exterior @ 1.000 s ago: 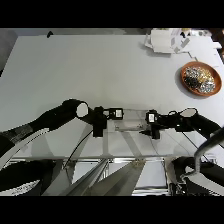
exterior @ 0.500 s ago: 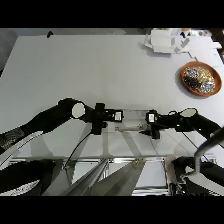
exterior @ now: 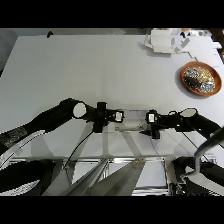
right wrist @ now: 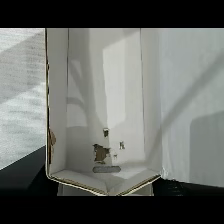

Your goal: Fold the box and place the chain.

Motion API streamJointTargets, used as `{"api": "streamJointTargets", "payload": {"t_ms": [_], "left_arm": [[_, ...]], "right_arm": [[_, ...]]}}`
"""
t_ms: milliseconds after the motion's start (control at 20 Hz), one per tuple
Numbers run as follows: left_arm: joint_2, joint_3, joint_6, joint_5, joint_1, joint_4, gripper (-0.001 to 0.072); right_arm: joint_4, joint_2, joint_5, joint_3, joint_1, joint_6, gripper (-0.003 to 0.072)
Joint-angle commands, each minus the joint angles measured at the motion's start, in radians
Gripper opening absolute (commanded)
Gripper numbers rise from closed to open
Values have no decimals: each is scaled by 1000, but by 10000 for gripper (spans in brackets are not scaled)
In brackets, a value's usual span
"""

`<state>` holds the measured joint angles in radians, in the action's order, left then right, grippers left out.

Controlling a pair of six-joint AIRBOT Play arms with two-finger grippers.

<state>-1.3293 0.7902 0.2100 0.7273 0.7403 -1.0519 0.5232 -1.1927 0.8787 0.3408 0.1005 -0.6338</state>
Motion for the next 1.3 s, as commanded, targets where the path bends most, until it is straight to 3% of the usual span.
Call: {"api": "streamJointTargets", "payload": {"t_ms": [0, 450, 700, 1250], "left_arm": [[-2, 0, -14, -8, 12, 50, 210], [-3, 0, -31, 74, 30, 76, 207], [-6, 0, -32, -60, 37, 121, 203], [-64, 0, -31, -99, 74, 207, 197]], "right_arm": [[0, 0, 0, 0, 0, 0, 397], [0, 0, 0, 0, 0, 0, 397], [0, 0, 0, 0, 0, 0, 397], [0, 0, 0, 0, 0, 0, 397]]}}
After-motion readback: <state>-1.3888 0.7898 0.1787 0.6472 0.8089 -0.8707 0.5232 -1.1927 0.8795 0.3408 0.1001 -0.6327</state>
